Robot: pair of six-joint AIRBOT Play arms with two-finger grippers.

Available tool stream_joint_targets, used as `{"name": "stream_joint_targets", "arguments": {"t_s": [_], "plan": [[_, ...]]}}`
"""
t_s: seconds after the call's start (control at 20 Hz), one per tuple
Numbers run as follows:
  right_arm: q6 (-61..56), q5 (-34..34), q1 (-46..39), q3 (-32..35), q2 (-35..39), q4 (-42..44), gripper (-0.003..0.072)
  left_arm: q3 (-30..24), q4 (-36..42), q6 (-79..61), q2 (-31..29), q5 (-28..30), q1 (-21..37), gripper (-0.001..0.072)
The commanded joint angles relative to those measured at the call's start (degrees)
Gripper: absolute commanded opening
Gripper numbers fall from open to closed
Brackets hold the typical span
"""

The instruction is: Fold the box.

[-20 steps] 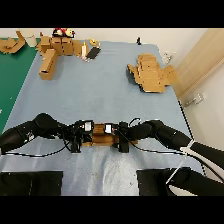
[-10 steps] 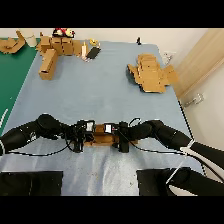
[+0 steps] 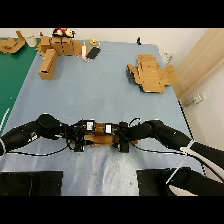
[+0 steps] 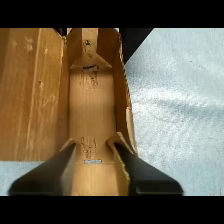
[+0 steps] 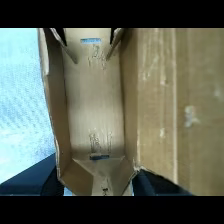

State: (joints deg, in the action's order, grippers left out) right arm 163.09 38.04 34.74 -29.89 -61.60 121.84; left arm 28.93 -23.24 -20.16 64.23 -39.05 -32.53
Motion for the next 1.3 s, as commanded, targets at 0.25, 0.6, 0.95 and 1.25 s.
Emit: {"name": "stream_joint_targets", "arguments": {"t_s": [0.25, 0.6, 0.95, 1.25], "plan": [[0.0, 0.0, 0.0, 0.0, 0.0, 0.0, 0.0496, 0.0, 1.6, 0.3, 0.9, -0.3, 0.0, 0.0644], [0.0, -0.1, 0.0, 0.0, 0.0, 0.0, 0.0496, 0.0, -6.2, 11.8, 0.5, 2.8, 0.2, 0.0278], [0.0, -0.1, 0.0, 0.0, 0.0, 0.0, 0.0496, 0.0, -13.3, 31.1, -10.2, -0.3, 3.4, 0.0039], [0.0, 0.0, 0.0, 0.0, 0.0, 0.0, 0.0497, -0.2, -33.4, 87.0, -21.9, -6.8, 14.4, 0.0011]]}}
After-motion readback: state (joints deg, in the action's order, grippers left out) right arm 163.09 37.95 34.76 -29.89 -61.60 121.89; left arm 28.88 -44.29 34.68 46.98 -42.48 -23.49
